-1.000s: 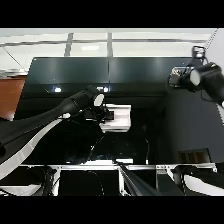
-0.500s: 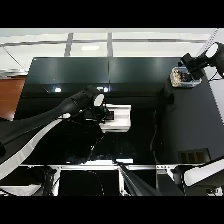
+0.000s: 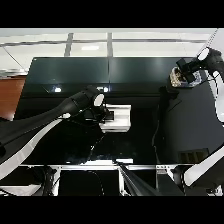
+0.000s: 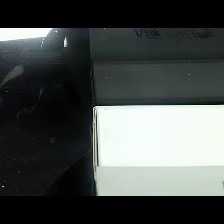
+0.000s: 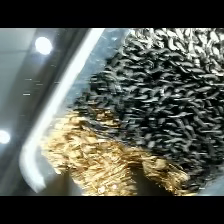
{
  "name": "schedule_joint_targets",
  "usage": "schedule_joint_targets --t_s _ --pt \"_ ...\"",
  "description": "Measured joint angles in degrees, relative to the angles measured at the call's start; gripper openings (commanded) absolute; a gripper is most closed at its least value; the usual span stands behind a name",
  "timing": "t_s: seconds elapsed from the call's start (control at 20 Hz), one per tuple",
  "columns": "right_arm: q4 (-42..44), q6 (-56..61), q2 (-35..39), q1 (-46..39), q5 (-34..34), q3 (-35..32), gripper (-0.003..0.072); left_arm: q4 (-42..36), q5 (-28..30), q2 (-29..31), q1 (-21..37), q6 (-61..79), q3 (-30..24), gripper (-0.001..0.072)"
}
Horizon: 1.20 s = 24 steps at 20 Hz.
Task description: Fold the box and place the chain.
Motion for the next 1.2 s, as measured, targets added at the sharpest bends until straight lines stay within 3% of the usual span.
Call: schedule_joint_targets --t_s 0.3,0.55,0.8,1.2 --pt "2.34 -15.08 5.99 0.00 2.99 0.87 0.0011 0.00 0.00 0.00 0.02 -0.02 0.00 0.0026" --pt "3.85 -29.29 21.59 0.07 10.69 1.25 0.0010 0.00 0.00 0.00 0.00 -0.02 0.00 0.0026" --pt "6.71 -36.13 38.66 0.07 14.34 1.25 0.0010 -0.02 0.02 0.00 0.00 -0.02 0.00 0.0026" --pt "24.79 -42.05 52.26 0.13 23.43 1.27 0.0010 -0.15 0.02 0.00 0.07 -0.02 0.00 0.0026"
